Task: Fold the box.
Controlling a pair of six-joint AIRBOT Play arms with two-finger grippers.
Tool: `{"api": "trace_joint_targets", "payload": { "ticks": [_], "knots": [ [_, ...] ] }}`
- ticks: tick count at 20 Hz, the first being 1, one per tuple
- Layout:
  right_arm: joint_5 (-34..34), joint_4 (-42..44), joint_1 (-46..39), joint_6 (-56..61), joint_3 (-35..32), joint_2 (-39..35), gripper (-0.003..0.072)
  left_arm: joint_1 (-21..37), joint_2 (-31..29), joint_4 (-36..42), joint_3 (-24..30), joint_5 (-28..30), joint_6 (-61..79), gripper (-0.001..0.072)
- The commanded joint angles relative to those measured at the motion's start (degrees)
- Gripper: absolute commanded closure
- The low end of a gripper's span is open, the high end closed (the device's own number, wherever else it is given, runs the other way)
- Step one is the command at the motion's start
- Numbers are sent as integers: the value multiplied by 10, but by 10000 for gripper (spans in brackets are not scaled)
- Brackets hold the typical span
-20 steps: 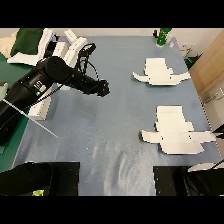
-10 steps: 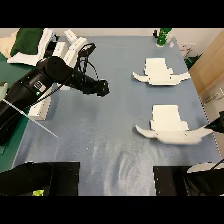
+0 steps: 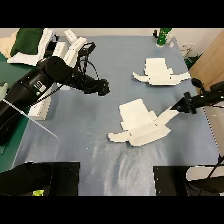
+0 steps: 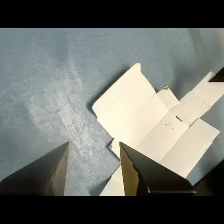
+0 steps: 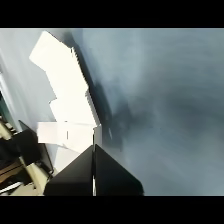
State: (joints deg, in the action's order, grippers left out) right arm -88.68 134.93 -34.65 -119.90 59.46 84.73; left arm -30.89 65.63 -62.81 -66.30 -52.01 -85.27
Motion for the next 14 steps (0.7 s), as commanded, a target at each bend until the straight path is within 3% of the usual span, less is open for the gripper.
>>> {"api": "trace_joint_targets", "payload": {
  "ticks": [1, 2, 3, 4, 10, 14],
  "knots": [
    [136, 19, 92, 17, -82, -96, 687, 21, 0, -3, -2, -71, 9, 231],
    [160, 6, 105, 57, -110, -124, 685, 37, 0, -2, -2, -100, 14, 231],
    [162, -10, 114, 71, -127, -142, 609, 54, 0, -2, -2, -125, 20, 231],
    [154, -39, 122, 81, -133, -151, 463, 68, 0, -2, -2, -145, 24, 231],
    [92, -158, 126, 106, -118, -104, 449, 94, 0, 1, -2, -221, 34, 231],
    [52, -93, 127, 26, -73, -38, 450, 94, 0, 3, -2, -226, 34, 231]
  ]
}}
